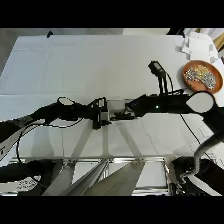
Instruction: Fold the box and place the chain.
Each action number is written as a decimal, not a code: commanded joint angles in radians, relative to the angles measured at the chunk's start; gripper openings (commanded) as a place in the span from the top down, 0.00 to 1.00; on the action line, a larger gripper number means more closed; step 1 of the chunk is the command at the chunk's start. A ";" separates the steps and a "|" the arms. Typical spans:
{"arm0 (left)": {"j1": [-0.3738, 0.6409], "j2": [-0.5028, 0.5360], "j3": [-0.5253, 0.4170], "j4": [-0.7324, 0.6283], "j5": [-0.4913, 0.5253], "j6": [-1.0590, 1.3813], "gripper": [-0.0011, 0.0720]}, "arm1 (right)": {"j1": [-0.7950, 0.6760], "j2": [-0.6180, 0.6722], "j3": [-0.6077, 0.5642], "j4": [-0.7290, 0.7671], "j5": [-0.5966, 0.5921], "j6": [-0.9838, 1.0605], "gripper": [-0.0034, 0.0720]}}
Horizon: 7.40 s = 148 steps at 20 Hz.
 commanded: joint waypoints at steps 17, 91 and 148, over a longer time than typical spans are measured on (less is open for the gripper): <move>0.000 0.000 0.000 0.000 0.000 0.000 0.80 | 0.080 -0.160 -0.119 0.074 -0.215 -0.079 0.69; 0.000 0.000 0.000 0.000 0.000 0.000 0.80 | -0.010 0.080 0.143 -0.136 0.150 0.078 0.93; 0.000 0.000 0.000 0.000 -0.003 0.000 0.80 | -0.317 -0.382 -0.022 -0.039 0.183 -1.588 0.43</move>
